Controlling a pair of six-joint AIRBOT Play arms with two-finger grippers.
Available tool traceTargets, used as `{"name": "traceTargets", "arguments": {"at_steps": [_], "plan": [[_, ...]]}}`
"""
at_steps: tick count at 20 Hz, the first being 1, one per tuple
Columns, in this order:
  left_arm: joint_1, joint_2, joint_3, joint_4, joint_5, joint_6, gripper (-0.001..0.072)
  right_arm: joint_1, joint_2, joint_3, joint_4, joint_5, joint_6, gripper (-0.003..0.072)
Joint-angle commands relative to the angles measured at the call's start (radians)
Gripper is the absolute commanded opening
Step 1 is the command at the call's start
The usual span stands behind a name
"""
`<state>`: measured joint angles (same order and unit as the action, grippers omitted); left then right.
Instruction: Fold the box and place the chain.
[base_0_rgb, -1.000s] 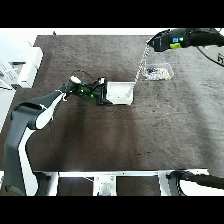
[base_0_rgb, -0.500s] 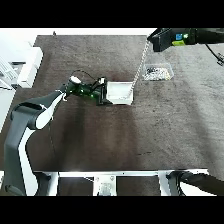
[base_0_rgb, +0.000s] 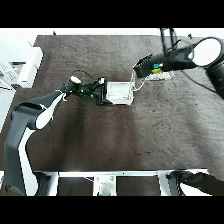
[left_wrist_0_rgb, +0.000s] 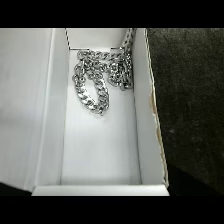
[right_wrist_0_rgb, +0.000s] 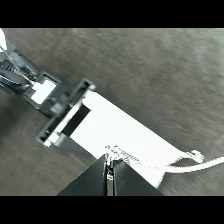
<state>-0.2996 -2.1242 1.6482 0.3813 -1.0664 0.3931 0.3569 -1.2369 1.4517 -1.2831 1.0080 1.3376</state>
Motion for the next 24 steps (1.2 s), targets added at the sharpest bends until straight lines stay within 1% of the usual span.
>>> {"name": "traceTargets", "arguments": {"at_steps": [1,3,7,9,11,12,15,16,17,18,19,20,21,22,24], "plan": [[0.001,0.0,0.001,0.0,0.0,0.0,0.0479,0.04,0.0,-0.074,0.016,-0.133,0.009,0.0013],[0.001,0.0,0.001,0.0,0.0,0.0,0.0479,0.04,0.0,-0.086,0.027,-0.165,0.01,0.0013],[0.001,0.0,0.001,0.0,0.0,0.0,0.0479,0.041,-0.018,-0.162,0.119,-0.233,0.009,0.0013],[0.001,0.0,0.001,0.0,0.0,0.0,0.0479,0.043,-0.038,-0.23,0.152,-0.325,0.009,0.0013],[0.001,0.0,0.001,0.0,0.0,0.0,0.0479,0.05,-0.075,-0.301,0.16,-0.451,0.009,0.0013],[0.001,0.0,0.001,0.0,0.0,0.0,0.0479,0.051,-0.101,-0.324,0.174,-0.489,0.009,0.0013],[0.001,0.0,0.001,0.0,0.0,0.0,0.0479,0.064,-0.216,-0.34,0.196,-0.503,0.009,0.0014],[0.001,0.0,0.001,0.0,0.0,0.0,0.0479,0.066,-0.256,-0.34,0.197,-0.504,0.009,0.0038],[0.001,0.0,0.001,0.0,0.0,0.0,0.0479,0.064,-0.286,-0.34,0.199,-0.504,0.009,0.0251],[0.001,0.0,0.001,0.0,0.001,0.0,0.0479,0.059,-0.303,-0.34,0.198,-0.504,0.008,0.0519],[0.001,0.0,0.001,0.0,0.0,0.0,0.0479,0.051,-0.301,-0.34,0.195,-0.503,-0.005,0.0533],[0.001,0.0,0.001,0.0,0.0,0.0,0.0479,0.04,-0.286,-0.338,0.194,-0.504,-0.01,0.053],[0.001,0.0,0.001,0.0,0.0,0.0,0.0479,0.025,-0.26,-0.339,0.194,-0.503,-0.01,0.051],[0.001,0.0,0.001,0.0,0.0,0.0,0.0479,0.005,-0.225,-0.34,0.186,-0.502,-0.011,0.0497],[0.001,0.0,0.001,0.0,0.0,0.0,0.0479,-0.045,-0.15,-0.345,0.161,-0.502,-0.01,0.0498]]}}
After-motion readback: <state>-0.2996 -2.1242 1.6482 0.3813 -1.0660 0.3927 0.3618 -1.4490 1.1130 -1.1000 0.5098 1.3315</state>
